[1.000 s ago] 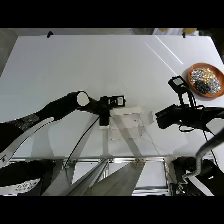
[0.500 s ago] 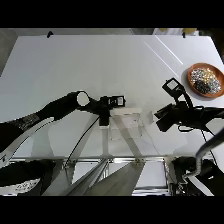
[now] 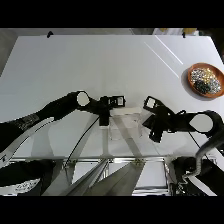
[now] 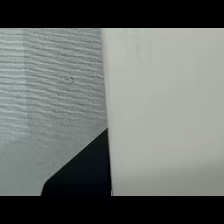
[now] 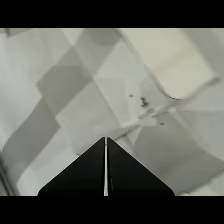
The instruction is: Fold the box and place the chain.
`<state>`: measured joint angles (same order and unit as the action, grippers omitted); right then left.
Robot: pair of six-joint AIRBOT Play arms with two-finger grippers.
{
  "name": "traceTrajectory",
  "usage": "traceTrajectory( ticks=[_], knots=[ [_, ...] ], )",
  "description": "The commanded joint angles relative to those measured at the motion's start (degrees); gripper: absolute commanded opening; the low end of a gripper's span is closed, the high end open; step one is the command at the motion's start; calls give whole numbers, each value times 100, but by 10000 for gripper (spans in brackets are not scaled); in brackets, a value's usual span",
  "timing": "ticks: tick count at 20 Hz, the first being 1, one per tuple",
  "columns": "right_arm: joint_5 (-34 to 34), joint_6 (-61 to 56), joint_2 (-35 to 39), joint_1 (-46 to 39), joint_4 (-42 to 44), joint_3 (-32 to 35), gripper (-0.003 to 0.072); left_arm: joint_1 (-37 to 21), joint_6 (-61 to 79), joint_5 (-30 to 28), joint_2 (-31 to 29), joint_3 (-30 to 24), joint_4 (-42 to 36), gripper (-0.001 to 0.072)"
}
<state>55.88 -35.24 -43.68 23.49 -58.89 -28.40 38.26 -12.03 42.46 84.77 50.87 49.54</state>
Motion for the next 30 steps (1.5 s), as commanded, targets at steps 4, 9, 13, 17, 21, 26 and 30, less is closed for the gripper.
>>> traceTrajectory(
  ticks=[4, 9, 13, 17, 21, 26, 30],
  knots=[
    [48, 732, -177, 450, -446, 144, 192, 4, 2, 7, 4, -4, 0, 11],
    [-623, 1154, -11, 957, -1241, 560, 607, 4, 2, 20, 4, -4, 0, 11],
    [-1735, 1121, -13, 1620, -1248, 1073, 687, 4, 2, 20, 4, -4, 2, 11],
    [-2470, 1108, -26, 1799, -1316, 1392, 686, 4, 2, 22, 4, -4, 2, 11],
    [-3053, 1113, -26, 1543, -1305, 1388, 685, 4, 2, 22, 4, -4, 0, 11],
    [-2857, 1117, -26, 929, -1235, 1213, 684, 4, 2, 20, 4, -4, 0, 11],
    [-2671, 1344, -26, 518, -942, 769, 685, 4, 2, 22, 4, -4, 0, 11]
  ],
)
